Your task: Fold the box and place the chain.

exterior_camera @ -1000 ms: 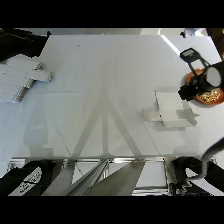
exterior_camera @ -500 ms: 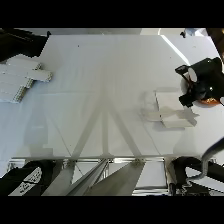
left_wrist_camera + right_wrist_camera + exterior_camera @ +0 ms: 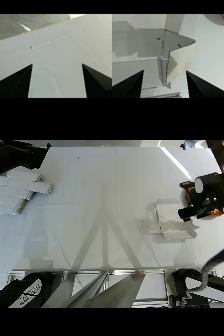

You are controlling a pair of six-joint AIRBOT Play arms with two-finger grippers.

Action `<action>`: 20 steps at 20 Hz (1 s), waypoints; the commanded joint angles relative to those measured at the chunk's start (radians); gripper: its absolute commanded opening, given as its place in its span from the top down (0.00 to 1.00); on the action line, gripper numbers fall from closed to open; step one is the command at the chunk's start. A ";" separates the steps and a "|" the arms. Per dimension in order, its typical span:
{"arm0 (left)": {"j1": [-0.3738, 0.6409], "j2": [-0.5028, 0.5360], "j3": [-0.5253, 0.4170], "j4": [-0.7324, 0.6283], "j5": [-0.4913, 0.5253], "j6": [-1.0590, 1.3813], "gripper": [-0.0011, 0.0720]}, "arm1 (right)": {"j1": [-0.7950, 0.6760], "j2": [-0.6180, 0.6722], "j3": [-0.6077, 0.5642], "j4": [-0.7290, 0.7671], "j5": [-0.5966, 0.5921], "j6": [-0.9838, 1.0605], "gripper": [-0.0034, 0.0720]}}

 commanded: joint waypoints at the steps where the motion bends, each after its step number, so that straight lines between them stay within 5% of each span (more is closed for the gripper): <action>1: -0.001 0.001 0.001 0.000 0.000 0.000 0.03 | -0.002 -0.060 -0.003 -0.041 -0.010 0.011 0.19; 4: -0.001 0.001 0.001 0.000 0.000 0.000 0.03 | -0.002 -0.111 -0.003 -0.137 -0.012 0.076 0.21; 10: -0.001 0.001 0.001 0.000 0.000 0.000 0.03 | -0.056 -0.120 -0.003 -0.182 -0.011 0.088 0.70; 12: -0.001 0.001 0.001 0.000 0.000 0.000 0.03 | -0.101 -0.120 -0.003 -0.174 -0.005 0.088 0.94; 20: -0.001 0.001 0.001 0.000 0.000 0.000 0.03 | -0.124 -0.052 -0.002 0.158 -0.095 -0.118 0.94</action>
